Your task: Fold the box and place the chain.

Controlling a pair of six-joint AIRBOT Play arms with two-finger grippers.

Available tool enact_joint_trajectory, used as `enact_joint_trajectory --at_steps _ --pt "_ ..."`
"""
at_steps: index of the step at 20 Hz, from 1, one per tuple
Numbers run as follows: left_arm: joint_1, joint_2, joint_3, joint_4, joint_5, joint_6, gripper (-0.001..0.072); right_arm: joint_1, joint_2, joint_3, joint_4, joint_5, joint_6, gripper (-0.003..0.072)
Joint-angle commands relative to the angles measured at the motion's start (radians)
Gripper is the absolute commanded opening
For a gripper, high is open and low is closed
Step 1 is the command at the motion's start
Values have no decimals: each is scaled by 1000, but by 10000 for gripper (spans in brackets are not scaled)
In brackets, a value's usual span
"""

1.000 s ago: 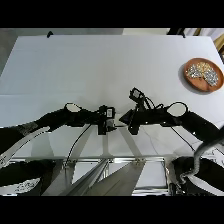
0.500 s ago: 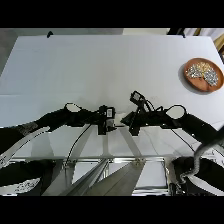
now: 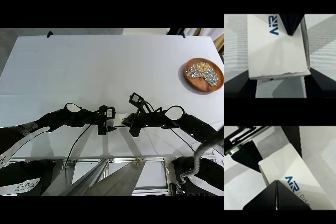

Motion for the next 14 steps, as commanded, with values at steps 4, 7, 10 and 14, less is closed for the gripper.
enact_joint_trajectory --at_steps 4,7,10,14 --pt "1 1 1 0 -1 0 254 1 -28 -1 -36 -10 29 10" --pt "1 1 1 0 -1 0 254 1 -28 -1 -47 -18 44 10" --pt "1 1 1 0 -1 0 254 1 -27 -1 -61 -29 54 11" --pt "1 1 1 0 -1 0 254 1 15 11 -40 -30 53 11"
